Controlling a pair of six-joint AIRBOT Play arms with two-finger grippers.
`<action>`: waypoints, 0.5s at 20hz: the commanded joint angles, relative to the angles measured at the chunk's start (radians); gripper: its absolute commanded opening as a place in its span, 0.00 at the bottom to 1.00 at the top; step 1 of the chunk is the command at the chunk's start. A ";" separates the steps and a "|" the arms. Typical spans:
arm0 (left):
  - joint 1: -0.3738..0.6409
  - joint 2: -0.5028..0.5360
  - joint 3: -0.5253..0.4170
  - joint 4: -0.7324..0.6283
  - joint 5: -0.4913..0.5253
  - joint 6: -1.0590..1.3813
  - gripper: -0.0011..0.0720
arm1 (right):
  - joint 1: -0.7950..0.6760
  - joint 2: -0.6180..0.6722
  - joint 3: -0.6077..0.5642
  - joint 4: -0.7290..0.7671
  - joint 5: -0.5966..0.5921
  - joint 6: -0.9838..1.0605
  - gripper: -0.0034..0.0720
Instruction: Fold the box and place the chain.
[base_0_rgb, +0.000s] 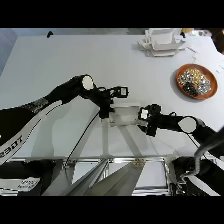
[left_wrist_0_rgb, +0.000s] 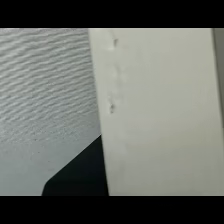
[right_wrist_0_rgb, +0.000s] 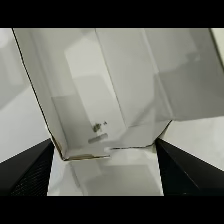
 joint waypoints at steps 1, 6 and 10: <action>0.000 0.000 0.000 -0.001 0.000 0.000 0.03 | -0.002 -0.003 0.018 -0.012 0.010 -0.011 0.96; 0.000 0.000 0.000 -0.001 -0.001 0.000 0.03 | 0.000 0.002 0.018 -0.025 0.020 -0.005 0.96; 0.000 0.000 0.000 -0.001 -0.001 0.000 0.03 | -0.048 -0.029 0.018 0.020 0.040 -0.091 0.96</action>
